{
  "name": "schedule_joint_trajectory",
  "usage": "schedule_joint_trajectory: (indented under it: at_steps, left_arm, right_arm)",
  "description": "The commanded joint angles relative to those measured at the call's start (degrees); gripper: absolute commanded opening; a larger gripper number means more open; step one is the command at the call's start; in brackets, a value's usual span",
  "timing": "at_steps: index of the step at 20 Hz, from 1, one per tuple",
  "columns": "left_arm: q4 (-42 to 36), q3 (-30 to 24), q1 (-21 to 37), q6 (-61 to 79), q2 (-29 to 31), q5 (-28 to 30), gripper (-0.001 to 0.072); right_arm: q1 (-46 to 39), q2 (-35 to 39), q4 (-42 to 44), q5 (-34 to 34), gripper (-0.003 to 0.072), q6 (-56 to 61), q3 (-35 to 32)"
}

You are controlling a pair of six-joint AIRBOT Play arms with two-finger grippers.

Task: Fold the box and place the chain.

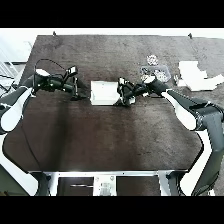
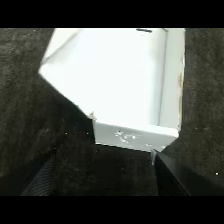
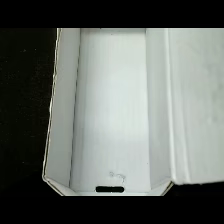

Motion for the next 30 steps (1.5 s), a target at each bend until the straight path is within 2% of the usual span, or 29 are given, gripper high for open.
schedule_joint_trajectory:
  at_steps: [1, 3, 8, 18, 30]
  left_arm:
    - [-0.1, 2.7, 0.0, 3.2, -2.1, -3.3, 0.0719]
    - [-0.5, 4.5, 0.0, 3.2, -4.0, -6.6, 0.0719]
    - [-1.1, 4.4, -0.4, 3.3, -5.0, -8.1, 0.072]
    - [0.3, 4.4, -2.9, 3.5, -5.3, -3.7, 0.072]
    - [0.0, 4.4, -5.8, 7.8, -7.3, -1.4, 0.072]
  right_arm:
    - [0.0, 0.0, 0.0, 0.0, 0.058, 0.0, 0.0]
    - [0.0, 0.0, 0.0, 0.0, 0.058, 0.0, 0.0]
    - [0.0, 0.0, 0.0, 0.0, 0.058, 0.0, 0.0]
    - [0.0, 0.0, 0.0, 0.0, 0.058, 0.0, 0.0]
    - [0.0, 0.0, 0.0, 0.0, 0.058, 0.0, 0.0]
